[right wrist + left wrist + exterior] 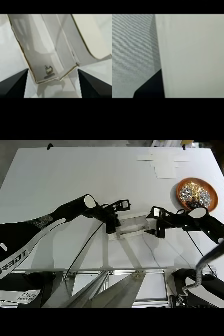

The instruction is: Fold the box and place the chain.

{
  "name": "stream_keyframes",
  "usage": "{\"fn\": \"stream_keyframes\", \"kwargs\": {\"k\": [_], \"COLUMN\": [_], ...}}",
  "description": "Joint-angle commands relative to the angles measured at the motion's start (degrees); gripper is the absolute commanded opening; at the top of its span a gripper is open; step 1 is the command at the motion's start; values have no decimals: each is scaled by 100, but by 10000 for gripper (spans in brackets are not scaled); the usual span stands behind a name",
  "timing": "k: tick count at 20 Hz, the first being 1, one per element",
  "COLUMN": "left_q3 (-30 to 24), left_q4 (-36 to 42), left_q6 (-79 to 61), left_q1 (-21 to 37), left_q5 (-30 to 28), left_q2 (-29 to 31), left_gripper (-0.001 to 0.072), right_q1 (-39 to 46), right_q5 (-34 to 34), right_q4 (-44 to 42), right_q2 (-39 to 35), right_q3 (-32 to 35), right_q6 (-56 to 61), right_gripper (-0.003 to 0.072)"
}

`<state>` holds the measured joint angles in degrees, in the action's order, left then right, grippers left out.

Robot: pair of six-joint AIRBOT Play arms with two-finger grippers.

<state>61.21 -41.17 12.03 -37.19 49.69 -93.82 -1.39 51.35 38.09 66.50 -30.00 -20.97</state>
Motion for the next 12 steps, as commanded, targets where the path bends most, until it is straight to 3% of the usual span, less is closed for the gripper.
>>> {"fn": "stream_keyframes", "kwargs": {"k": [1, 12], "left_q3": [-2, -2], "left_q4": [0, 0], "left_q6": [-2, -2], "left_q1": [-4, -4], "left_q5": [2, 2], "left_q2": [2, 2], "left_gripper": [10, 10], "right_q1": [20, -280], "right_q5": [114, 326], "right_q4": [-127, 275], "right_q2": [232, 350], "right_q3": [-48, 260], "right_q6": [-166, 111], "right_gripper": [694, 678]}}
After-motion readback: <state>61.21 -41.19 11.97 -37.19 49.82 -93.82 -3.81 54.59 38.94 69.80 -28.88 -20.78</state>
